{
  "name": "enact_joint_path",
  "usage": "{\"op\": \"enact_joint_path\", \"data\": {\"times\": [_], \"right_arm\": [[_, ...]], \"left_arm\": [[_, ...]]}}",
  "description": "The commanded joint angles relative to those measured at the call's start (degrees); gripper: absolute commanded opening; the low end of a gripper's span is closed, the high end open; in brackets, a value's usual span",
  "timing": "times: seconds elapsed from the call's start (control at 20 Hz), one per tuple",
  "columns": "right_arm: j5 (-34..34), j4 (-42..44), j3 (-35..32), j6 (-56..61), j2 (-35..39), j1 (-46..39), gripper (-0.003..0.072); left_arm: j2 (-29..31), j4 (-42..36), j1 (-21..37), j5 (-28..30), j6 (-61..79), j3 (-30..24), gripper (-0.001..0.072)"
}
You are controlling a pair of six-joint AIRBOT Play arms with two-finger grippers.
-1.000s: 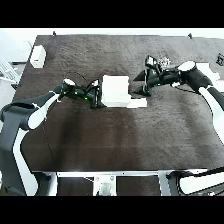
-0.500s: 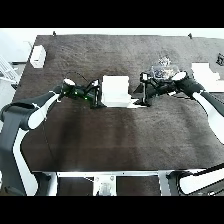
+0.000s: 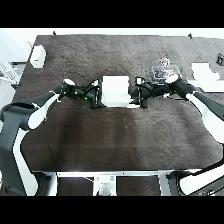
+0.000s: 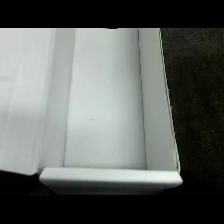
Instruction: Fold the box and place the chain.
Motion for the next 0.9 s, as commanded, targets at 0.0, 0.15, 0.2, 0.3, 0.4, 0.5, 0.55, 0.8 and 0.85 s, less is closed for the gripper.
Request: {"op": "enact_joint_path", "data": {"times": [0.0, 0.15, 0.2, 0.3, 0.4, 0.5, 0.55, 0.8, 0.85], "right_arm": [[-3.21, 0.17, 0.0, -0.07, -0.57, 1.29, 0.0302], [-3.89, 3.17, 0.0, -0.55, -0.57, 2.1, 0.0302], [-3.91, 4.07, 0.0, -1.4, -0.59, 2.56, 0.0301], [-4.59, 4.31, 0.02, -1.84, -0.96, 3.43, 0.03], [-5.07, 4.63, 0.0, -1.81, -1.68, 4.24, 0.0307], [-5.25, 6.03, 0.0, -2.1, -2.36, 4.63, 0.0308], [-5.25, 7.08, 0.0, -2.97, -2.62, 4.66, 0.0309], [-7.28, 7.69, 0.0, -3.06, -2.69, 4.52, 0.0586], [-7.1, 7.69, 0.0, -3.06, -2.69, 4.52, 0.0586]], "left_arm": [[0.02, 0.02, 0.02, 0.0, 0.02, 0.0, 0.0233], [0.02, 0.02, 0.02, 0.0, 0.02, 0.0, 0.0233], [0.02, 0.04, 0.02, 0.0, 0.02, 0.0, 0.0233], [0.02, 0.02, 0.02, 0.02, 0.02, 0.0, 0.0233], [0.02, 0.02, 0.02, 0.0, 0.02, 0.0, 0.0233], [0.02, 0.02, 0.02, 0.02, 0.02, 0.0, 0.0233], [0.02, 0.02, 0.02, 0.0, 0.02, 0.0, 0.0233], [0.02, 0.02, 0.02, 0.0, 0.02, 0.0, 0.0233], [0.02, 0.02, 0.02, 0.0, 0.02, 0.0, 0.0233]]}}
